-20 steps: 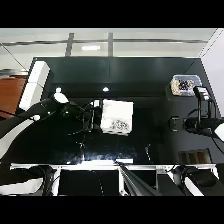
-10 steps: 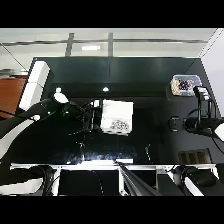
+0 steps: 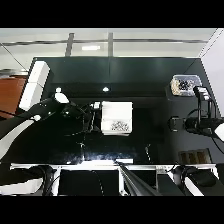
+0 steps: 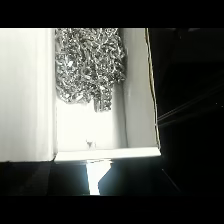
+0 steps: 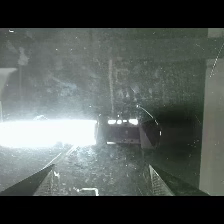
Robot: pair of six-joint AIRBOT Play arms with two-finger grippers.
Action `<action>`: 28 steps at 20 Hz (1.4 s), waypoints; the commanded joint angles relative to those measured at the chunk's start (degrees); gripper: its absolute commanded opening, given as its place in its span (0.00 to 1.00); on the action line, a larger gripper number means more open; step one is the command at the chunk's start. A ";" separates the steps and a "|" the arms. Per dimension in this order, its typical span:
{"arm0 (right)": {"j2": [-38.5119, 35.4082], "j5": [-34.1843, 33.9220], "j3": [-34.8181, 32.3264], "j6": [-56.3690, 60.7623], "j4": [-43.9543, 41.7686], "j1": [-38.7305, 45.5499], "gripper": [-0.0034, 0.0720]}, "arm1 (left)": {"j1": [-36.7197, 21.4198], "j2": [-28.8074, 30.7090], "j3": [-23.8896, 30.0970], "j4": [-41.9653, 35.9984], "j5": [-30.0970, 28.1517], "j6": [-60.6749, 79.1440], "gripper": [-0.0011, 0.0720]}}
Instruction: Fold the box and place the chain.
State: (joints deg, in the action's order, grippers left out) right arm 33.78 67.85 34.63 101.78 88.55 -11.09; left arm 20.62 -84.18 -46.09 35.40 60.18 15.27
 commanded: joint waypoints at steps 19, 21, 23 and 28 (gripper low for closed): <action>-0.04 0.00 -0.02 0.04 0.02 0.02 0.99 | 2.23 -0.02 -0.02 1.92 -3.39 -3.23 0.63; -0.04 0.00 -0.02 0.02 0.02 0.02 0.99 | 2.23 -0.02 -0.02 1.90 -3.13 -3.06 0.56; -0.04 -0.02 -0.02 0.02 0.00 0.02 0.99 | 2.23 -0.02 -0.02 1.90 -3.15 -3.06 0.56; 4.28 -4.85 2.45 -2.40 -8.39 0.02 0.99 | 2.23 -0.02 -0.02 1.88 -3.15 -3.06 0.56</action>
